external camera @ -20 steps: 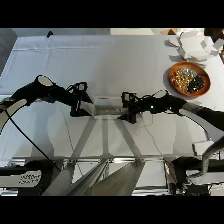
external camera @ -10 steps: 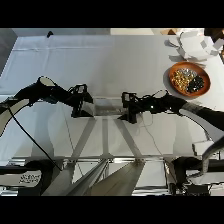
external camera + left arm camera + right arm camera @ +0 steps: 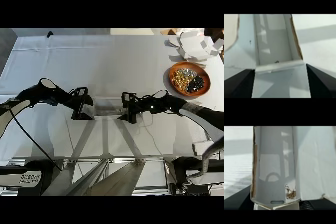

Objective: Fold the box and place the chain.

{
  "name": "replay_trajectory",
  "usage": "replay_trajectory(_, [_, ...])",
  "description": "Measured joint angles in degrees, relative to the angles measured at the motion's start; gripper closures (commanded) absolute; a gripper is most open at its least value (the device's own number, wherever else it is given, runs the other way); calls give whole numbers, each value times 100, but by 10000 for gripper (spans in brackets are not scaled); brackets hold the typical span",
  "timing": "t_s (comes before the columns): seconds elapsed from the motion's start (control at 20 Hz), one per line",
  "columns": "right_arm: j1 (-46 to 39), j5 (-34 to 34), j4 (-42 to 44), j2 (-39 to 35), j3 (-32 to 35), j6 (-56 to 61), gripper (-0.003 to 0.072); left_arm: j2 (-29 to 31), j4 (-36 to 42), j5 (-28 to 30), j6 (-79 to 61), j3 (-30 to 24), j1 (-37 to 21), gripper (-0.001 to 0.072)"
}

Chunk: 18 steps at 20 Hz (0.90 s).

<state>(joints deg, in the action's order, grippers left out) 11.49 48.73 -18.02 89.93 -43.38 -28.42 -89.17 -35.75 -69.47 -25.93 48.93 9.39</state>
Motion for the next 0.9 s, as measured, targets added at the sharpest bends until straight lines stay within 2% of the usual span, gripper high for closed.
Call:
replay_trajectory(0.3, [0, 7, -7, 0, 0, -4, 231, 0, 483, 511, -302, -448, 109, -7])
replay_trajectory(0.8, [0, -17, 7, 0, 0, 7, 231, -24, 787, 1126, -560, -573, 319, -1])
replay_trajectory(0.85, [0, -15, 4, 0, 0, 9, 231, -28, 787, 1147, -562, -575, 330, 72])
replay_trajectory(0.9, [0, -15, 4, 0, 0, 9, 231, -28, 787, 1165, -562, -577, 339, 226])
